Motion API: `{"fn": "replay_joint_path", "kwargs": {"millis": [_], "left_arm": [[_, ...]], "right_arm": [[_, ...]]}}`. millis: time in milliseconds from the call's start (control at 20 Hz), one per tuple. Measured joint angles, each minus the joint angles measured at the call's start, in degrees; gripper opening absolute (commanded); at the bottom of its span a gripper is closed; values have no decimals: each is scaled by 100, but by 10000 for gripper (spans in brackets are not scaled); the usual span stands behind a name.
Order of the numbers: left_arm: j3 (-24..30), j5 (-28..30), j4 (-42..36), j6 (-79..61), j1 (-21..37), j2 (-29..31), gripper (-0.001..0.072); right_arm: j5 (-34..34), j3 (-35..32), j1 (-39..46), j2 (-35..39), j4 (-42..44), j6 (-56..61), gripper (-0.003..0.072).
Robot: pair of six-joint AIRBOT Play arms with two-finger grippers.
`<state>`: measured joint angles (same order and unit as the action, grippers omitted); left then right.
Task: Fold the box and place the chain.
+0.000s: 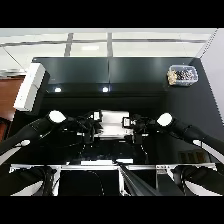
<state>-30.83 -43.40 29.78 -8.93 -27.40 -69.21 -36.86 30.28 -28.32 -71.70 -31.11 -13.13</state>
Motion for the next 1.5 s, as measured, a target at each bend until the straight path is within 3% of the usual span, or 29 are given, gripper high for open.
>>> {"fn": "replay_joint_path", "kwargs": {"millis": [150, 300, 500, 700, 850, 1000, 1150, 1350, 1400, 1450, 1500], "left_arm": [[-24, -149, 256, 540, 151, 267, 26], [-37, -407, 1145, 1943, 509, 826, 27], [-15, -876, 2529, 3917, 1327, 1558, 27], [155, -1126, 3003, 6172, 2328, 1609, 27], [286, -1532, 2629, 7222, 2892, 1064, 24], [332, -1799, 1808, 7442, 3097, 282, 24], [289, -1891, 979, 7156, 2940, -350, 24], [101, -2033, 446, 6610, 2441, -817, 25], [37, -2079, 361, 6472, 2374, -872, 52], [-44, -2205, 282, 6334, 2334, -914, 213], [-131, -2277, 203, 6231, 2315, -944, 495]], "right_arm": [[2, 0, 0, 0, 0, 7, 8], [2, 0, 0, 0, 0, 4, 8], [2, 0, 0, 0, 0, 4, 8], [2, 0, 0, 0, 0, 0, 8], [2, 0, 0, 0, 0, 0, 9], [0, 2, 0, 0, -2, 0, 8], [2, 2, 0, 0, 0, -2, 8], [0, 2, 0, 0, 0, -2, 8], [0, 2, 0, 0, 0, -2, 8], [2, 0, 0, 0, 0, -2, 8], [2, 2, 0, 0, 0, -2, 8]]}}
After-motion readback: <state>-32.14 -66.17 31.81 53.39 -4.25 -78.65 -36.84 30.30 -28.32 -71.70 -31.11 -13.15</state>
